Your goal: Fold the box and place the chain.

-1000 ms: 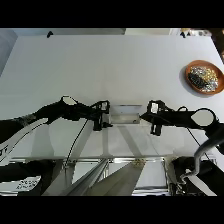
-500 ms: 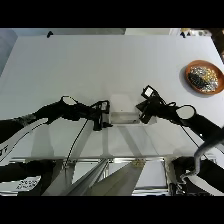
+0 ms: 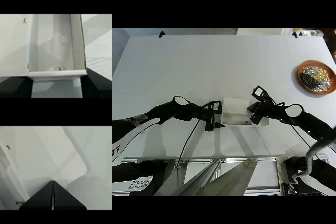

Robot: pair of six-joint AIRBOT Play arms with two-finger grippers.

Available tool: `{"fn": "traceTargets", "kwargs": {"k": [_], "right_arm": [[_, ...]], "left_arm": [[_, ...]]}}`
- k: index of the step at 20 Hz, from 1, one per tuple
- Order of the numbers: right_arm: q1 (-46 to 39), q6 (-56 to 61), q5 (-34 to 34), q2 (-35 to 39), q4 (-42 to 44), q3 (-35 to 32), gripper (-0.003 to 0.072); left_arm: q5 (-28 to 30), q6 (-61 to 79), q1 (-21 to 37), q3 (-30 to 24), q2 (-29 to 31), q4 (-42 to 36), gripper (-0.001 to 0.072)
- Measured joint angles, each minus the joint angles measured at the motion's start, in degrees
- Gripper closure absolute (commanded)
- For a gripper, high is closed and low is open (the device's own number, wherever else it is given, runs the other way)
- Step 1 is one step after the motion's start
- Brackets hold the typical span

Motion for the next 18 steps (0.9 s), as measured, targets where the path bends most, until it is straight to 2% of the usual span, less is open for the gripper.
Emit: {"fn": "traceTargets", "kwargs": {"k": [3,7,8,9,10,11,13,14,16,18], "right_arm": [[0.02,0.09,4.72,3.5,-6.16,0.24,0.067],[0.04,0.04,9.92,5.7,-21.18,0.42,0.0665],[0.09,0.17,10.99,5.97,-25.0,0.48,0.061],[0.09,0.44,11.32,6.14,-27.65,0.52,0.0442],[0.09,0.46,11.43,6.25,-29.68,0.52,0.0331],[0.04,0.48,11.17,6.32,-31.04,0.52,0.0333],[-0.04,-0.26,17.25,5.99,-38.75,-0.15,0.0477],[0.07,0.15,12.04,6.43,-36.26,0.42,0.0486],[0.02,-0.87,15.06,6.34,-38.95,0.09,0.0486],[0.13,-1.03,11.54,6.88,-36.63,0.52,0.0489]], "left_arm": [[0.13,-0.07,-0.02,0.0,0.0,-0.09,0.0502],[0.09,-0.13,-0.07,0.0,0.0,-0.26,0.0502],[0.04,-0.13,-0.07,0.0,0.0,-0.33,0.0502],[0.0,-0.13,-0.04,0.0,0.0,-0.48,0.0502],[0.0,-0.13,-0.07,0.0,0.0,-0.52,0.0502],[0.04,-0.15,-0.07,0.0,0.0,-0.59,0.0502],[0.7,-0.42,0.02,0.0,0.02,-0.22,0.0502],[0.81,-0.42,-0.02,0.0,0.02,-0.31,0.0502],[0.61,-0.39,0.0,0.0,0.02,-0.28,0.0502],[0.5,-0.31,0.0,0.0,0.02,-0.28,0.0502]]}}
